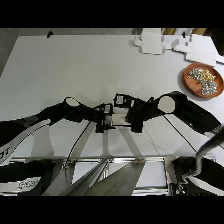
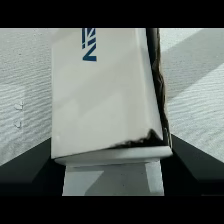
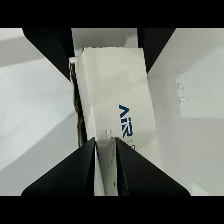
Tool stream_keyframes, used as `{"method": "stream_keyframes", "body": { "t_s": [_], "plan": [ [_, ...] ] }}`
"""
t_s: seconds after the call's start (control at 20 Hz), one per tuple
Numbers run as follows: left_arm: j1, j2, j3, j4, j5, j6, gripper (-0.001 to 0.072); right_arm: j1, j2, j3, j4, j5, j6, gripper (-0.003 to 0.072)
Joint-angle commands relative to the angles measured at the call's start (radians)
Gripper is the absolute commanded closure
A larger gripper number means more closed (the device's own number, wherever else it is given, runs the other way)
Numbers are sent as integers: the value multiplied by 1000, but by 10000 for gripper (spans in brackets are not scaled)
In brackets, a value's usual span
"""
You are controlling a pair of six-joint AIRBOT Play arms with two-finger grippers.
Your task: Fold the box and place the chain.
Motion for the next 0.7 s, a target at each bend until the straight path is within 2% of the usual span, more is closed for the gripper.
{"method": "stream_keyframes", "body": {
  "t_s": [0.0,0.1,0.25,0.3,0.35,0.45,0.6,0.65],
  "plan": [
    [0,1,0,3,-5,2,672,1,0,-21,10,0,3,529],
    [0,1,0,3,-4,2,672,1,0,-45,20,1,3,488],
    [0,1,0,3,-5,2,672,1,3,-51,29,14,3,480],
    [0,1,0,3,-4,2,672,1,6,-51,42,18,3,430],
    [0,1,0,3,-5,2,672,1,16,-51,53,22,-1,334],
    [0,1,0,3,-4,2,672,1,50,-51,61,22,-5,272],
    [0,1,0,3,-4,2,672,1,106,-51,58,21,-8,288],
    [0,1,0,3,-4,2,672,1,113,-51,58,20,-8,384]
  ]
}}
